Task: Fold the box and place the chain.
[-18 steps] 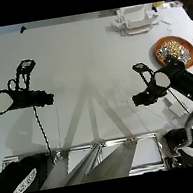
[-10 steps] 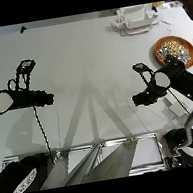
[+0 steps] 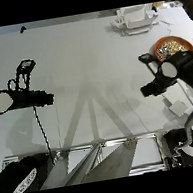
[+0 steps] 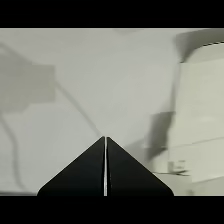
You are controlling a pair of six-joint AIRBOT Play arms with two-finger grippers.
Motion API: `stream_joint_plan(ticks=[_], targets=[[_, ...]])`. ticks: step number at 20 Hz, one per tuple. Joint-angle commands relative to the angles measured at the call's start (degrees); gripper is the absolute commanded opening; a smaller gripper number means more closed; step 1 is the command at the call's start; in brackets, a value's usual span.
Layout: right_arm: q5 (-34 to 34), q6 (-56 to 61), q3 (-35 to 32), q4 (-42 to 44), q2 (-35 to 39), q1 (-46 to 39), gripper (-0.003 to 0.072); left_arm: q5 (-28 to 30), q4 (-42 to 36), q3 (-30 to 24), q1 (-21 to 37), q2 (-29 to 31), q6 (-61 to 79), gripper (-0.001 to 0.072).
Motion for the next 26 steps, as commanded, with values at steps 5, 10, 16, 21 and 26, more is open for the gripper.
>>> stream_joint_plan(ticks=[5, 10, 16, 21, 26], targets=[[-5.8, -14.1, 4.0, -21.2, -1.1, -28.1, 0.0517, 0.0, 0.0, 0.0, 0.1, 0.0, 0.0, 0.0011], [-7.4, -20.5, 4.0, -21.1, -8.0, -39.1, 0.0517, 0.0, 0.0, 0.0, 0.1, 0.0, 0.0, 0.0011], [-6.4, -22.9, 4.0, -25.1, -16.4, -39.1, 0.0465, 0.0, 0.0, 0.0, 0.1, 0.0, 0.0, 0.0011], [-3.7, -19.5, 4.0, -28.9, -21.6, -40.5, 0.0281, 0.0, 0.0, 0.0, 0.1, 0.0, 0.0, 0.0011], [-2.4, -19.6, 4.0, -27.9, -21.0, -38.8, 0.0021, 0.0, 0.0, 0.0, 0.1, 0.0, 0.0, 0.0011]])
